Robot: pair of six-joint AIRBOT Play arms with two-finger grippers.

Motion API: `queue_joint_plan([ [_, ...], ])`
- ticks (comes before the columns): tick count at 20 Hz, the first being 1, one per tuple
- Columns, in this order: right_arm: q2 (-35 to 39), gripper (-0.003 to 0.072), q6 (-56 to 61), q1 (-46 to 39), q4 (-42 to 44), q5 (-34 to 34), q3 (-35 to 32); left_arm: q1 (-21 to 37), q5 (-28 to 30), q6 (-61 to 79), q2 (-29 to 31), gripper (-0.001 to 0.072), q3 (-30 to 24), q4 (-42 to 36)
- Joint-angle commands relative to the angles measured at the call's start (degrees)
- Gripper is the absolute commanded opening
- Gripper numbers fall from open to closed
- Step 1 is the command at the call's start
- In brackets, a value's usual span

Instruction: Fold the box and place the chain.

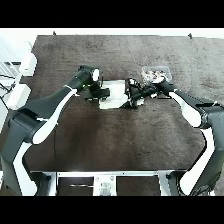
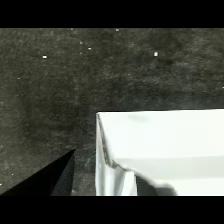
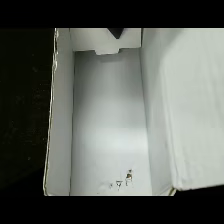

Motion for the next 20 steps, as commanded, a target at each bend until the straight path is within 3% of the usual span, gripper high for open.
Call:
queue_joint_plan([
  [1,0.0,0.0554,0.0,0.0,0.0,0.0,0.0,-0.1,-3.1,-0.5,-0.5,0.0381,0.9,1.7],
  [5,0.0,0.0554,0.0,0.0,0.0,0.0,0.0,-1.1,-2.5,0.1,-0.5,0.0362,0.9,2.9],
  [7,0.0,0.0554,0.0,0.0,0.0,0.0,0.0,-1.1,-2.4,0.5,-0.5,0.0294,0.9,3.1],
  [9,0.0,0.0553,0.0,0.0,0.0,0.0,0.0,-1.5,-2.1,1.1,-0.5,0.0288,0.9,3.5],
  [10,0.0,0.0554,0.0,0.0,0.0,0.0,0.0,-1.6,-2.0,1.1,-0.7,0.0189,0.9,3.7],
  [13,0.0,0.0553,0.0,0.0,0.0,0.0,0.0,-1.9,-2.0,1.1,-1.1,0.0149,0.9,3.7],
  [14,0.0,0.0554,0.0,0.0,0.0,0.0,0.0,-1.9,-2.0,1.1,-1.1,0.0058,0.9,4.0],
  [20,0.0,0.0554,0.0,0.0,0.0,0.0,0.0,-1.8,-1.0,1.8,-1.1,0.0021,0.9,4.1],
])
